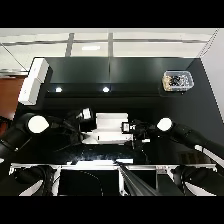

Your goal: Fold the box and place the chain.

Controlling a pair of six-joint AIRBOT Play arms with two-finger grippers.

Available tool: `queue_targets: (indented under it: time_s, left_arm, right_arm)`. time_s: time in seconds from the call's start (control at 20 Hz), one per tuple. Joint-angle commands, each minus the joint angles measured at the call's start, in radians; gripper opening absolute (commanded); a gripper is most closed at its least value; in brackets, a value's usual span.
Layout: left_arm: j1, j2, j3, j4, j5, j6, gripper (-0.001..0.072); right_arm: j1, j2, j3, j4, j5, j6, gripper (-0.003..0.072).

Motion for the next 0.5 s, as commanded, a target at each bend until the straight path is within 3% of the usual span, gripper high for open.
queue_targets:
  time_s: [0.0, 0.3, 0.35, 0.45]
  left_arm:
    - [0.001, -0.039, -0.079, -0.064, 0.003, 0.23, 0.0682]
    - [0.0, -0.156, -0.079, -0.29, 0.042, 0.251, 0.0661]
    - [0.001, -0.165, -0.079, -0.29, 0.043, 0.251, 0.0561]
    - [0.001, -0.169, -0.079, -0.291, 0.048, 0.251, 0.044]
  right_arm:
    - [0.001, 0.0, 0.0, 0.001, 0.0, 0.001, 0.043]
    - [0.001, 0.0, 0.0, 0.001, 0.0, 0.001, 0.043]
    - [0.001, 0.0, 0.0, 0.001, 0.0, 0.001, 0.043]
    - [0.001, 0.0, 0.0, 0.001, 0.0, 0.001, 0.043]
